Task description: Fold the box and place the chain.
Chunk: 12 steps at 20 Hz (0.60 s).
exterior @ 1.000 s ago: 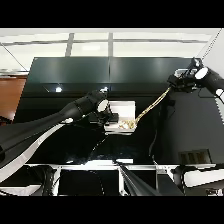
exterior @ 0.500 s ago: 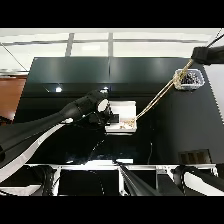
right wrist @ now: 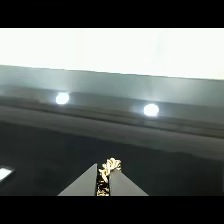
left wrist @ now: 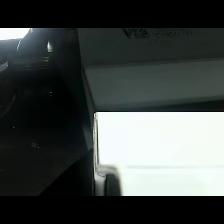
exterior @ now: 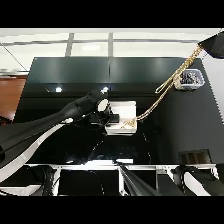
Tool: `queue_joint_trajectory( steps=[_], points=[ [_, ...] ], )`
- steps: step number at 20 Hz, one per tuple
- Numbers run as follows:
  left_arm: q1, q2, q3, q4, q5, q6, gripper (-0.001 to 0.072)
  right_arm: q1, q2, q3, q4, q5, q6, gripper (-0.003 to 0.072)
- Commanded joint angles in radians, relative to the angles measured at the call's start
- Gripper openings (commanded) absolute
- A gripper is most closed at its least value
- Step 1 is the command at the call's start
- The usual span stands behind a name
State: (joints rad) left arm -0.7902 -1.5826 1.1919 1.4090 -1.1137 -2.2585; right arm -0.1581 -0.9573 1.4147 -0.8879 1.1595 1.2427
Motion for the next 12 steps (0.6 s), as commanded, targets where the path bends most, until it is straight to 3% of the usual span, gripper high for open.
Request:
queue_joint_trajectory(
  steps=[1, 6, 12],
  points=[
    [0.001, 0.0, 0.0, 0.0, 0.007, 0.008, 0.0032, 0.0, 0.018, 0.001, 0.061, 0.071, -0.012, 0.0022],
    [0.001, 0.0, 0.0, 0.043, 0.017, -0.002, 0.0029, 0.0, 0.018, 0.001, 0.148, 0.154, -0.013, 0.0022],
    [-0.036, 0.001, 0.0, 0.203, -0.027, -0.103, 0.0029, 0.002, 0.018, 0.001, 0.347, 0.155, -0.018, 0.0022]
  ],
)
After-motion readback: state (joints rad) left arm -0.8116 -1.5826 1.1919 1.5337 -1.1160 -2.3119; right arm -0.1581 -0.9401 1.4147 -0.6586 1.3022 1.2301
